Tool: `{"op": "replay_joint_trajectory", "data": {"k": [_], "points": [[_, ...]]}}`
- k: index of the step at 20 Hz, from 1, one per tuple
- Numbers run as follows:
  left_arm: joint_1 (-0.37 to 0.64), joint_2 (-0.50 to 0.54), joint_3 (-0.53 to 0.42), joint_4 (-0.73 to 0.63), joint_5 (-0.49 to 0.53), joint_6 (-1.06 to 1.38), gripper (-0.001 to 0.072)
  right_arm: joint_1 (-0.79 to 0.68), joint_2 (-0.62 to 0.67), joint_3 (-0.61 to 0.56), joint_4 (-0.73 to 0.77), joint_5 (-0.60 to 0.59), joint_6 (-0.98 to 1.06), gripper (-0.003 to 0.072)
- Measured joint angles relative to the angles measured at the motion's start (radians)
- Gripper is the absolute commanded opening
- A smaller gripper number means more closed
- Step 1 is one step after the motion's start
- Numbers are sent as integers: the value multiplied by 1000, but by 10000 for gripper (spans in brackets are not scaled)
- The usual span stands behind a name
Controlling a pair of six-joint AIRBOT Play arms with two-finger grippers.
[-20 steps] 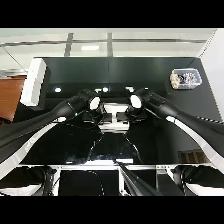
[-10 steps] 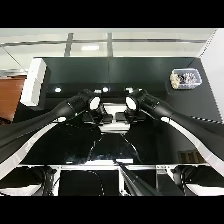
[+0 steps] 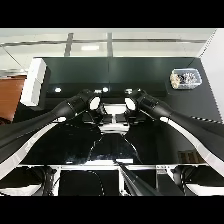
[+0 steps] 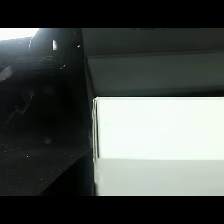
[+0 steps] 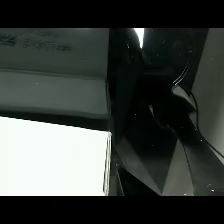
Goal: Fold the box and place the chain.
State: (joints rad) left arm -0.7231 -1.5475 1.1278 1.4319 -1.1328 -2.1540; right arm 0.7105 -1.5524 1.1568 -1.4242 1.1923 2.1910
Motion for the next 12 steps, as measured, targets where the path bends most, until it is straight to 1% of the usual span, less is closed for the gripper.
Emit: {"op": "replay_joint_trajectory", "data": {"k": [1,2,6,7,8,9,12], "points": [[0,0,0,0,1,0,24,0,-3,0,5,-5,2,52],[0,0,0,-1,2,-5,24,0,-5,0,3,-5,6,9],[0,0,0,-2,3,-4,24,0,-9,0,4,-5,5,13],[0,0,0,-2,3,-3,24,0,-9,0,5,-4,5,94],[0,0,0,1,2,1,24,0,-9,0,6,1,-5,303],[0,0,0,3,1,4,24,0,-8,0,9,11,-6,320],[0,0,0,3,2,2,23,0,19,5,6,8,-16,316]]}}
